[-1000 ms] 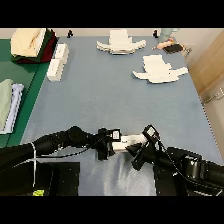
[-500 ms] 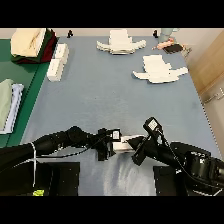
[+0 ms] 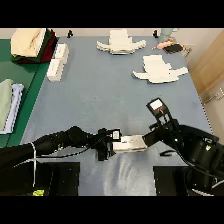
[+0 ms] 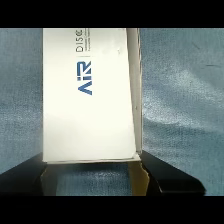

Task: Fold the box.

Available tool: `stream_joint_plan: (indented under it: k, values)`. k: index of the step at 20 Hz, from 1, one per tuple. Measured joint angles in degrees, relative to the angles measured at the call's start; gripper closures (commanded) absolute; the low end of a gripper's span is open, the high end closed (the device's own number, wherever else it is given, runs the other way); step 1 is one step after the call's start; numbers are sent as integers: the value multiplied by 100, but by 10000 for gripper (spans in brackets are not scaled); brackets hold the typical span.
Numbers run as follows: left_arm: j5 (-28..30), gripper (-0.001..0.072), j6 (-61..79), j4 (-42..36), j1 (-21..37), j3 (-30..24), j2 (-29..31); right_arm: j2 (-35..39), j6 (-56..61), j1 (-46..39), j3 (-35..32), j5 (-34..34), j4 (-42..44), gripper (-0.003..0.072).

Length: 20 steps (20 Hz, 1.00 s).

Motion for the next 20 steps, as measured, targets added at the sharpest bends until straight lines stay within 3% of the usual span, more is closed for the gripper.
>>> stream_joint_plan:
  k: [3,8,15,20]
  values:
    - [2,119,0,2,0,0,0,-649,195,-671,592,533,286,682]
    - [9,120,-201,2,0,63,83,-1351,741,-1438,1095,669,675,682]
    - [446,120,-1067,17,9,101,527,-1556,1255,-1784,1217,619,831,682]
    - [446,120,-1287,48,9,96,157,-1574,1331,-1823,1228,603,850,682]
